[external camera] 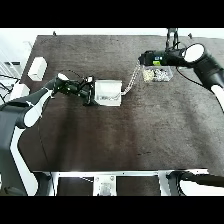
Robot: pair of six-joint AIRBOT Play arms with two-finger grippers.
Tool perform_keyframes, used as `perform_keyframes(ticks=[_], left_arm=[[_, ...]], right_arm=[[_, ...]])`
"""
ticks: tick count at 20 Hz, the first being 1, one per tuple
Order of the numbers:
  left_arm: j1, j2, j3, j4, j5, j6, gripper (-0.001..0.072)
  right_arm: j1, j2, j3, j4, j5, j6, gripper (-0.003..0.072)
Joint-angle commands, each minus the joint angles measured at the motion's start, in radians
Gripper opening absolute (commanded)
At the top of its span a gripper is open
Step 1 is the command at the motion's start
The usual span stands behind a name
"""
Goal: Fold the box and place the chain.
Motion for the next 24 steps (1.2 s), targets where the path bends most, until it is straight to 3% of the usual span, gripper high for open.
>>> perform_keyframes(ticks=[1,10,13,19,23,24], left_arm=[[0.000,0.000,0.000,0.000,0.000,0.000,0.0528],[0.000,0.000,0.000,0.000,0.000,0.000,0.0528],[0.000,0.000,0.000,0.000,0.000,0.000,0.0528],[0.000,0.000,0.000,0.000,0.000,0.000,0.0528],[0.000,0.000,0.000,0.000,0.000,0.000,0.0528],[0.000,0.000,0.000,0.000,0.001,0.000,0.0528]], right_arm=[[0.057,0.110,0.000,0.000,0.038,-0.011,0.0017],[0.224,0.183,-0.005,0.000,0.066,-0.052,0.0017],[0.257,0.167,-0.049,0.002,0.005,-0.056,0.0017],[0.299,0.052,-0.207,0.004,-0.212,-0.063,0.0015],[0.307,-0.100,-0.245,0.003,-0.224,-0.064,0.0020],[0.305,-0.132,-0.245,-0.005,-0.224,-0.063,0.0187]])
